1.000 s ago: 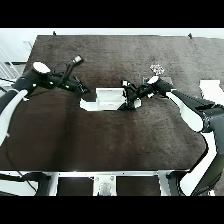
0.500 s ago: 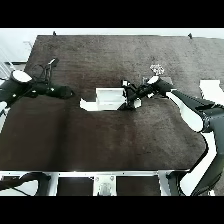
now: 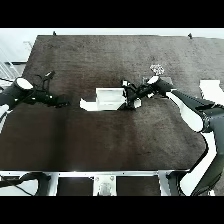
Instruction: Fold the box and place the chain.
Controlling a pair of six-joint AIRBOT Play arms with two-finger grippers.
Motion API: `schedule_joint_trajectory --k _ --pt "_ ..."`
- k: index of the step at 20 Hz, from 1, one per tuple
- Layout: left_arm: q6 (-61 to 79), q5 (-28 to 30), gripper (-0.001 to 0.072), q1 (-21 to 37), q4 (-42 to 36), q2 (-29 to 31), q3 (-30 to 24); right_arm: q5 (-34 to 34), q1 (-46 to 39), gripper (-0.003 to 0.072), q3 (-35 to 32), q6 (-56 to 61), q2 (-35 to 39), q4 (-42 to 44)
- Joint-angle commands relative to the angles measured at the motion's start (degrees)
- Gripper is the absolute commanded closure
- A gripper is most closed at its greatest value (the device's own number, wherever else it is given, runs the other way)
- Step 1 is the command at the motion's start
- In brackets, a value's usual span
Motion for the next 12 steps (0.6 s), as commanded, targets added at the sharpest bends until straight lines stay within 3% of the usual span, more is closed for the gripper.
schedule_joint_trajectory --k 1,12 --pt "3.2 1.0 0.0693 -0.2 -7.2 -5.1 -0.5 0.0 0.0 0.0108 0.0 0.0 0.0 0.0" --pt "6.8 7.1 0.0693 -6.5 -15.7 -15.5 3.7 0.0 0.0 0.0108 0.0 0.0 0.0 0.0"
